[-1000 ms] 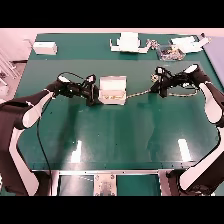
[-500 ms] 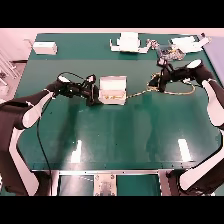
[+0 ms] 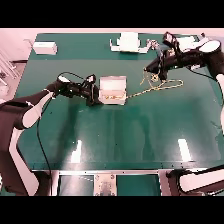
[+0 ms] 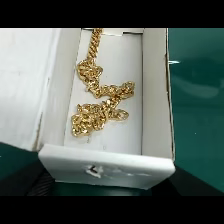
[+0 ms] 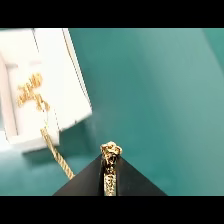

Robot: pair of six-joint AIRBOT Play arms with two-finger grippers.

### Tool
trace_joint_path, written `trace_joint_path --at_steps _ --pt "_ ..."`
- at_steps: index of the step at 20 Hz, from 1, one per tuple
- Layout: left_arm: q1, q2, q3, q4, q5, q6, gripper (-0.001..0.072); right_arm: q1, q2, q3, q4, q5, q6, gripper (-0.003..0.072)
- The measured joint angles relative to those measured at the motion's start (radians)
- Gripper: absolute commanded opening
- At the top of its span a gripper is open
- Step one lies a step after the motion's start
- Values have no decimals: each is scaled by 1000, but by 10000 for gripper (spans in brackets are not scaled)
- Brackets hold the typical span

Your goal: Fold the box and place the chain.

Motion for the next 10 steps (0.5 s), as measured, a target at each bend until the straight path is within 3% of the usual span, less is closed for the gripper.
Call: trace_joint_path --at_steps 6,10 --pt "0 0 0 0 0 0 338 191 143 1 62 -154 64 7" --pt "0 0 0 0 0 0 338 331 155 4 90 -277 117 7"
